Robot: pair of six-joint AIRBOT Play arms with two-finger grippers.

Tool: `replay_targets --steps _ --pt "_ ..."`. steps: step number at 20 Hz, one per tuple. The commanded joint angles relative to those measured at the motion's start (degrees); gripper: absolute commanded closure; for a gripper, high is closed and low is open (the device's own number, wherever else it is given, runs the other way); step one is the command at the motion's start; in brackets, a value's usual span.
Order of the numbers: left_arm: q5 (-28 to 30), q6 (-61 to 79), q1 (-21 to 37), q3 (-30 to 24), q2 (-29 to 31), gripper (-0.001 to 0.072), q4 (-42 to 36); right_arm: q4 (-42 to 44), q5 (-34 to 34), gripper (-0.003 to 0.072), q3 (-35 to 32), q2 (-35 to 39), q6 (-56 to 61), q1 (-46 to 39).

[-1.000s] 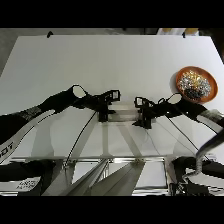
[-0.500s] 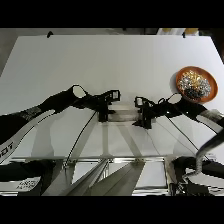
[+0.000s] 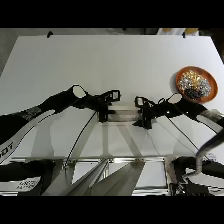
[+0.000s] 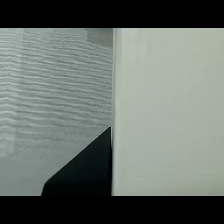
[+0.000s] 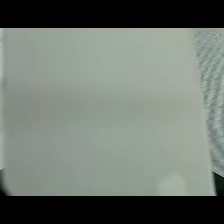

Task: Fold the box and place the chain.

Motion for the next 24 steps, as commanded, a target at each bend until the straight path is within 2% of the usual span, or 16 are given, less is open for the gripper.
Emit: replay_targets --steps 1,9,10,12,14,16,20,21,24 --pt "0.1 0.0 -0.1 0.0 0.0 0.07 -1.6 0.0 0.1 0.0288 0.0 0.0 0.0 0.0" --pt "-3.0 0.0 0.1 0.0 0.1 0.0694 -1.4 0.0 0.1 0.0288 0.0 0.0 0.0 0.0" --pt "-3.0 0.0 0.1 0.0 0.4 0.0635 -0.9 0.0 0.1 0.0288 0.0 0.0 0.0 0.0" --pt "-3.6 -1.0 0.3 0.0 1.6 0.0393 2.4 0.0 0.1 0.0288 0.0 0.0 0.0 0.0" --pt "-3.6 -4.7 0.9 0.0 3.4 0.0286 5.9 0.0 0.1 0.0288 0.0 0.0 0.0 0.0" --pt "-4.2 -8.2 1.7 0.0 5.4 0.0272 8.5 0.0 0.1 0.0288 0.0 0.0 0.0 0.0" --pt "-9.1 -17.1 3.0 0.0 9.4 0.0282 15.2 0.0 0.1 0.0288 0.0 0.0 0.0 0.0" --pt "-10.5 -20.0 3.2 0.0 10.7 0.0323 17.7 0.0 0.1 0.0288 0.0 0.0 0.0 0.0" --pt "-16.5 -25.9 3.1 0.0 15.8 0.0713 25.3 0.0 0.1 0.0288 0.0 0.0 0.0 0.0"
